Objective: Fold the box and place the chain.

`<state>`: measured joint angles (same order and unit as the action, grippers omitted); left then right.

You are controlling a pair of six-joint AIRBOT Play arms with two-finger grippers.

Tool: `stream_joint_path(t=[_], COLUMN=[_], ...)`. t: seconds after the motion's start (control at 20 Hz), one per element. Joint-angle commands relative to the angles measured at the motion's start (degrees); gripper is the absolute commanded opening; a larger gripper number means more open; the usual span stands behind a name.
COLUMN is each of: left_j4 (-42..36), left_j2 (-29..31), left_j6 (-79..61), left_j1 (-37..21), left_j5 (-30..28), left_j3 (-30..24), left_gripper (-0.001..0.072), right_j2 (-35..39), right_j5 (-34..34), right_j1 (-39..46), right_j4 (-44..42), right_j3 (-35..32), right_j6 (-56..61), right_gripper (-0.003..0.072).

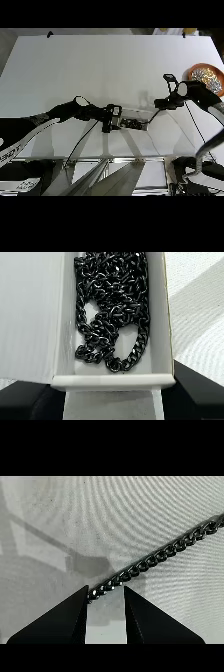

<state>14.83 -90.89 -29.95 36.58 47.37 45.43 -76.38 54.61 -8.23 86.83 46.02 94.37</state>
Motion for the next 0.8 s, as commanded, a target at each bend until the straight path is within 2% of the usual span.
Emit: stream_joint_path(t=[0.0,0.1,0.15,0.35,0.75], left_j4=[0.0,0.0,0.0,0.0,0.0], left_j2=[0.0,0.0,0.0,0.0,0.0], left_j6=[0.0,0.0,0.0,0.0,0.0], left_j1=[0.0,0.0,0.0,0.0,0.0], left_j5=[0.0,0.0,0.0,0.0,0.0], left_j3=[0.0,0.0,0.0,0.0,0.0], left_gripper=[0.0015,0.0015,0.0015,0.0015,0.0015], right_j2=[-0.9,-0.9,-0.8,3.6,25.7], right_j5=[0.0,0.0,0.3,3.3,12.1], right_j1=[0.0,0.0,0.0,0.0,-1.5], right_j4=[0.1,0.2,0.0,-0.1,-2.3], right_j3=[0.0,0.0,0.0,0.0,0.0], right_j6=[0.3,-0.2,-2.2,-6.5,-7.9], right_gripper=[0.0201,0.0104,0.0016,0.0016,0.0016])
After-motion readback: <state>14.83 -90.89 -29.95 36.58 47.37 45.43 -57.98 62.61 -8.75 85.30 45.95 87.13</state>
